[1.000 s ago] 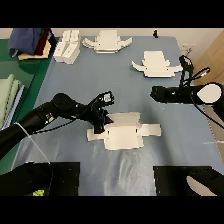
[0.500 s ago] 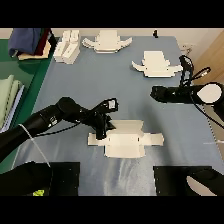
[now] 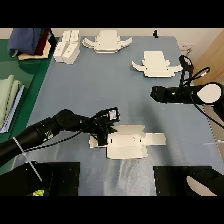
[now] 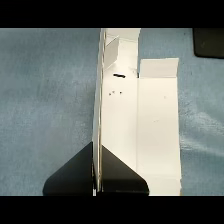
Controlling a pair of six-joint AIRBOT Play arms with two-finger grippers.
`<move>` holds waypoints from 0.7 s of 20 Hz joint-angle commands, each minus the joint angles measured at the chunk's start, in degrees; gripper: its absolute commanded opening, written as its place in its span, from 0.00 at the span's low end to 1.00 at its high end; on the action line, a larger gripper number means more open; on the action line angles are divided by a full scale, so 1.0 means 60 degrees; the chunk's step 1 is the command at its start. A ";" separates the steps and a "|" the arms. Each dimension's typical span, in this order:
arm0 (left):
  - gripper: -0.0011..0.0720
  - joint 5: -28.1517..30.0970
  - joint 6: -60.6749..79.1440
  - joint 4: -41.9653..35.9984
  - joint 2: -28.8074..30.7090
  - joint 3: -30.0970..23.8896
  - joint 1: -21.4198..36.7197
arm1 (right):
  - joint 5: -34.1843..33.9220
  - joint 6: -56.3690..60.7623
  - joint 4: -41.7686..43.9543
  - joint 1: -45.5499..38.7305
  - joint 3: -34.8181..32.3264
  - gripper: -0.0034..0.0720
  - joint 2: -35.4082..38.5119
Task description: Fold the box.
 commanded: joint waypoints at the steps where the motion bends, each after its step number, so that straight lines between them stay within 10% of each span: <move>1: 0.03 0.0062 -0.0062 0.0044 0.0168 -0.0178 -0.0149 | 0.0004 -0.0036 0.0007 0.0004 0.0004 0.05 0.0007; 14: 0.03 -0.0073 -0.1038 0.0743 -0.0331 -0.0186 -0.0736 | 0.0015 -0.0055 0.0011 0.0004 0.0004 0.05 0.0007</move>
